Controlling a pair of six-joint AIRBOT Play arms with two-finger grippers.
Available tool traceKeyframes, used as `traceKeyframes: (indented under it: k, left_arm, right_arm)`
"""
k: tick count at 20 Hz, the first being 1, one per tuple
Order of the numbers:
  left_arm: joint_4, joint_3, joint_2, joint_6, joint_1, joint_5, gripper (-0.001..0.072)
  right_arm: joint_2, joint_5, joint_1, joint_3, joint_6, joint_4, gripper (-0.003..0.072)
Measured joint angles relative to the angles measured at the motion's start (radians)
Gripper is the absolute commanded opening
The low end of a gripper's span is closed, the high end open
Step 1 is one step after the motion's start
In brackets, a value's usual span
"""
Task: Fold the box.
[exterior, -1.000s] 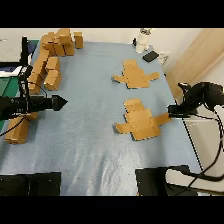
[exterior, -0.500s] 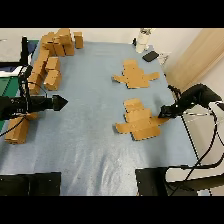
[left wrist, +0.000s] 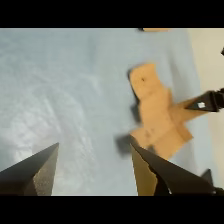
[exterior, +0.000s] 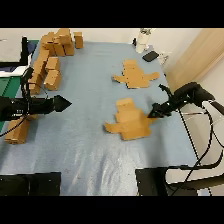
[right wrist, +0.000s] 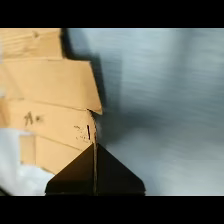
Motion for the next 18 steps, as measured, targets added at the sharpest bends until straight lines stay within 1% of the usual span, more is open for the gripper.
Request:
traceKeyframes:
  k: [2,3,5,7,10,13,15,18]
  left_arm:
    - [-0.004,0.000,0.000,-0.066,0.001,-0.079,0.0666]
    - [-0.006,0.000,0.000,-0.101,0.001,-0.117,0.0666]
    - [-0.006,0.000,-0.003,-0.156,0.003,-0.201,0.0666]
    - [0.000,0.001,-0.013,-0.186,0.003,-0.256,0.0667]
    - [0.018,0.001,-0.055,-0.210,0.013,-0.285,0.0668]
    - [0.038,0.001,-0.125,-0.211,0.035,-0.314,0.0668]
    - [0.042,0.001,-0.176,-0.193,0.042,-0.342,0.0668]
    - [0.026,0.001,-0.247,-0.137,0.047,-0.351,0.0668]
  right_arm:
    - [0.032,-0.001,0.058,-0.054,0.000,0.137,0.0001]
    - [0.058,0.019,0.096,-0.097,-0.001,0.188,0.0001]
    - [0.126,0.094,0.178,-0.201,-0.005,0.274,0.0000]
    - [0.214,0.177,0.266,-0.315,-0.019,0.336,0.0001]
    - [0.369,0.327,0.395,-0.467,-0.059,0.380,0.0000]
    - [0.508,0.501,0.505,-0.578,-0.093,0.390,0.0000]
    - [0.568,0.589,0.560,-0.628,-0.108,0.386,0.0001]
    - [0.608,0.658,0.624,-0.680,-0.118,0.375,0.0001]
